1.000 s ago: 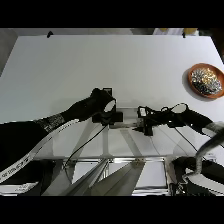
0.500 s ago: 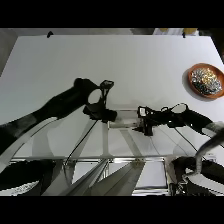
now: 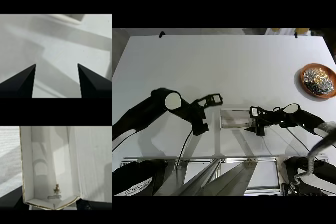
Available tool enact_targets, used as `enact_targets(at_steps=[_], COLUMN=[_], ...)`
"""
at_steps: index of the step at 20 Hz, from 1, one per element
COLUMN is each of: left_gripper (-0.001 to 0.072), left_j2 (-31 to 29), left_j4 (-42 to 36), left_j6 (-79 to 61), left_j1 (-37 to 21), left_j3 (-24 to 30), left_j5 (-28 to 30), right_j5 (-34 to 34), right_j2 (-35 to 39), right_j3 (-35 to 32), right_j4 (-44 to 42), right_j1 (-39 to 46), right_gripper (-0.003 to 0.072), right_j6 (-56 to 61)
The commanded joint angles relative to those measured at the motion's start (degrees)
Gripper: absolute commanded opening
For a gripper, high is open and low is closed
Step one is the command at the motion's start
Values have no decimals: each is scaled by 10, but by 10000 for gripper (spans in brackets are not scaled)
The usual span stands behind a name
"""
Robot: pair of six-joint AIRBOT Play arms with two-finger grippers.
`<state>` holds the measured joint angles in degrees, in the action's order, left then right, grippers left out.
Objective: Fold the box and place the chain.
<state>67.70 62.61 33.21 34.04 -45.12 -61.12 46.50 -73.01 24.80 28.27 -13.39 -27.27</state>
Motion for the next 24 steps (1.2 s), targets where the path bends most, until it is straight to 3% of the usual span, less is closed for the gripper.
enact_targets(at_steps=[1,2,3,4,24], left_gripper=[578,591,675,698,699], left_j2=[28,51,70,86,104], left_j4=[-149,-184,-208,-232,-284], left_j6=[-343,-372,-395,-407,-414], left_j1=[-20,-20,-19,-16,7], left_j3=[61,61,61,61,78], left_j5=[132,148,164,178,173], right_j5=[0,0,0,0,0], right_j2=[0,0,0,0,0], right_j3=[0,0,0,0,0], right_j4=[0,0,0,0,0], right_j1=[0,0,0,0,0], right_gripper=[336,336,336,336,336], right_j6=[0,0,0,0,0])
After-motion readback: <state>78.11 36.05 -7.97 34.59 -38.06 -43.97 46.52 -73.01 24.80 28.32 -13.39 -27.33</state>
